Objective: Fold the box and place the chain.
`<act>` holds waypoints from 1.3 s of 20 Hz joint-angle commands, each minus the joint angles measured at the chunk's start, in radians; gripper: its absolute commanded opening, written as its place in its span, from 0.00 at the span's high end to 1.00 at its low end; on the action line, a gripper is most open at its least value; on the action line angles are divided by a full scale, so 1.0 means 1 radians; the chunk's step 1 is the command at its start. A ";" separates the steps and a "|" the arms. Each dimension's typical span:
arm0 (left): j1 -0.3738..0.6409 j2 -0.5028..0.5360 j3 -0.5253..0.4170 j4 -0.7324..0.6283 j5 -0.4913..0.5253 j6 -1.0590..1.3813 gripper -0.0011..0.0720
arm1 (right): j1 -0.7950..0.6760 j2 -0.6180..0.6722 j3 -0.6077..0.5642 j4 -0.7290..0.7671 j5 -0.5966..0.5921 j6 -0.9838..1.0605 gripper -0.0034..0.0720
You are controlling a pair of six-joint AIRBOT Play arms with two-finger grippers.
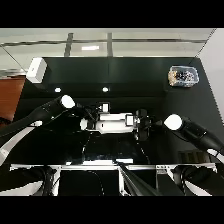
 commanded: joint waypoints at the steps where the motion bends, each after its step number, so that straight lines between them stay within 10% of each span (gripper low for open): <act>1: 0.000 0.000 0.000 0.000 0.000 0.000 0.95 | -0.043 -0.001 0.021 0.002 0.001 -0.004 0.03; 12: 0.000 0.000 0.000 0.000 0.000 0.000 0.95 | -0.079 -0.120 0.021 0.289 0.051 -0.307 0.03; 26: 0.000 0.000 0.000 0.000 0.000 0.000 0.95 | -0.091 -0.231 0.023 0.289 0.066 -0.246 0.03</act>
